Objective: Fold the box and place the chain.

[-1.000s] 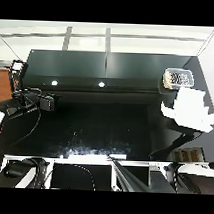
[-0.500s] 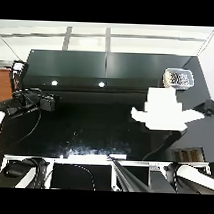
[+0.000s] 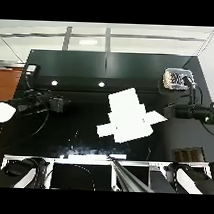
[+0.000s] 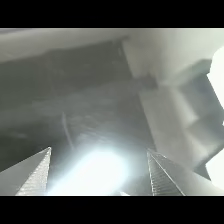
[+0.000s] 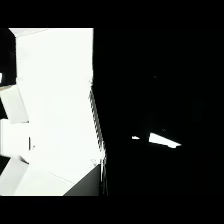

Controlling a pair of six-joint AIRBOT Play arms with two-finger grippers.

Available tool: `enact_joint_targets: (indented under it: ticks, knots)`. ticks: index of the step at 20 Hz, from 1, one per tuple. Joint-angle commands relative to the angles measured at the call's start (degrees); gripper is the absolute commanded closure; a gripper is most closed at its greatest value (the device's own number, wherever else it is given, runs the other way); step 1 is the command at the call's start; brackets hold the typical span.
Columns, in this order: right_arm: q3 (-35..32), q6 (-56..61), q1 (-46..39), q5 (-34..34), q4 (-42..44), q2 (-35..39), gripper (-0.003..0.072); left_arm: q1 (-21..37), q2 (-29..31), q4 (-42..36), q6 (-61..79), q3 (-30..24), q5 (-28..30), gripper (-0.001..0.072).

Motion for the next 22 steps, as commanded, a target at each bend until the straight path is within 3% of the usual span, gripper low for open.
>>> enact_joint_targets:
  ticks: [1,4,7,10,13,18,22]
  knots:
    - [-9.11,-1.6,4.96,-10.84,5.57,9.94,0.0678,-4.83,-4.81,-3.3,0.02,-0.02,0.42,0.0001]
    - [-13.09,-1.57,7.23,-11.1,7.69,12.02,0.0679,-8.98,-12.31,-10.4,0.02,0.0,3.23,0.0001]
    - [-13.9,-1.53,9.7,-12.37,7.69,12.02,0.0679,-9.22,-21.57,-27.02,5.97,0.85,3.72,0.0001]
    - [-13.9,-1.36,9.99,-12.57,7.65,12.02,0.0679,-9.09,-31.45,-49.83,26.69,2.4,-3.5,0.0001]
    - [-13.88,-1.33,9.99,-11.96,7.63,12.02,0.0679,-9.35,-39.67,-61.68,38.14,5.09,-10.93,0.0001]
    - [-13.88,-1.36,9.99,-11.87,7.5,12.02,0.0678,-9.53,-49.7,-57.72,39.71,12.7,-23.65,0.0004]
    - [-13.88,-1.36,9.99,-11.87,7.3,12.02,0.0678,-9.46,-53.48,-48.48,40.0,17.75,-28.89,0.0133]
